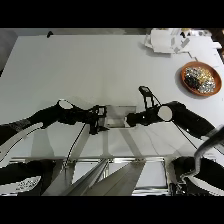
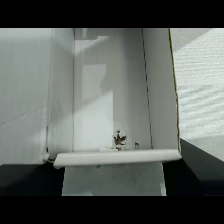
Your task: Fold the box and place the chain.
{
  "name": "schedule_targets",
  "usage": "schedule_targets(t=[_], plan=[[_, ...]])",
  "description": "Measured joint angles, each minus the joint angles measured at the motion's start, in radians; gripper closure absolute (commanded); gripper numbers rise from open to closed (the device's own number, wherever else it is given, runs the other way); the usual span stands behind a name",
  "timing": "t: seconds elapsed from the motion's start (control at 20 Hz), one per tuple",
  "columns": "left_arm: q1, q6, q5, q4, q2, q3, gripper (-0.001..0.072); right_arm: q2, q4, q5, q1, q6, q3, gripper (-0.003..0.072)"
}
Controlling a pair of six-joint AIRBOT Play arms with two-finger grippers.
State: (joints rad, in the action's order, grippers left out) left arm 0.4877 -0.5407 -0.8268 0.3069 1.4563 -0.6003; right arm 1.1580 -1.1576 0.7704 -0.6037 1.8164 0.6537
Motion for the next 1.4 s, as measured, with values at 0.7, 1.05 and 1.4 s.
schedule_targets(t=[0.7,1.05,1.4], plan=[[0.0,0.0,-0.001,0.001,-0.001,0.0,0.056,0.217,-0.262,0.174,-0.18,0.437,0.204,0.0366],[-0.001,0.0,-0.002,0.003,-0.001,0.0,0.056,0.249,-0.295,0.227,-0.211,0.509,0.228,0.0669],[-0.001,-0.003,0.003,0.003,-0.001,0.0,0.056,0.254,-0.288,0.212,-0.216,0.513,0.231,0.042]])
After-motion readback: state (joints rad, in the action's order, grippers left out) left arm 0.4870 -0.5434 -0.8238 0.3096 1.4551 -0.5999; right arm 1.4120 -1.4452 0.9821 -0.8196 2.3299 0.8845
